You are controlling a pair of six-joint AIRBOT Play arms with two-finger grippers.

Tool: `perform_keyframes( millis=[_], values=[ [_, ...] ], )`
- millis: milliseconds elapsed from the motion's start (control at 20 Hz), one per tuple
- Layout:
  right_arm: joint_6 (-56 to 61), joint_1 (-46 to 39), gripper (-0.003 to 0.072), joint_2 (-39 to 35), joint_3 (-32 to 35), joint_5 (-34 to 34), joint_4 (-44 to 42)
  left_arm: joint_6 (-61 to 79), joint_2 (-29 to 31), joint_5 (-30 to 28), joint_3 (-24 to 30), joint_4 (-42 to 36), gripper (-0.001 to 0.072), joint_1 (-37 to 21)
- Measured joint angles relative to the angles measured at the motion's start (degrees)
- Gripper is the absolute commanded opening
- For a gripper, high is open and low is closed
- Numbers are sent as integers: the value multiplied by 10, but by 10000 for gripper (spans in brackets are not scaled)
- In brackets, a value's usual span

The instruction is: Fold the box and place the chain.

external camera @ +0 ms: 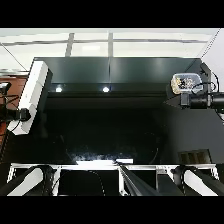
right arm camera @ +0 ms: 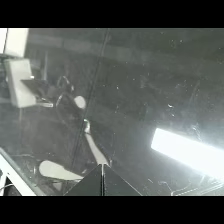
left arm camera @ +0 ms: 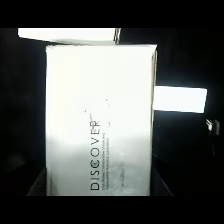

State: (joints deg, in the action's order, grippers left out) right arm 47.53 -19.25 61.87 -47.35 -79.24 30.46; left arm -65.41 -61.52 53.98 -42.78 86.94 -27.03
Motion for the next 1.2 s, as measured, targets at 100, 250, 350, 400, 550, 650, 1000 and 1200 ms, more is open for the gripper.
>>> perform_keyframes(
  millis=[100, 250, 350, 400, 550, 650, 1000, 1200],
  values=[
    [0, 0, 13, 0, 0, 1, 0, 16, -10, -25, 0, -2, 236, -3],
    [0, 0, 13, 0, 0, 2, 0, 38, -24, -50, 0, -9, 236, -5],
    [0, 0, 13, 0, 0, 2, 0, 47, -31, -61, 0, -17, 293, -5],
    [0, 0, 13, 0, 0, 3, 0, 51, -33, -70, 0, -22, 515, -5],
    [1, 0, 13, 0, 0, 3, 0, 51, -35, -89, -4, -32, 707, -5],
    [3, 0, 13, -1, -1, 0, 0, 40, -31, -89, -19, -35, 706, -5],
    [-12, 1, 9, -67, -26, 11, 8, 21, 21, -29, -130, -83, 29, 39],
    [11, 35, 8, -151, -19, 74, 118, 13, 81, -9, -147, -143, 26, 138]
  ],
)
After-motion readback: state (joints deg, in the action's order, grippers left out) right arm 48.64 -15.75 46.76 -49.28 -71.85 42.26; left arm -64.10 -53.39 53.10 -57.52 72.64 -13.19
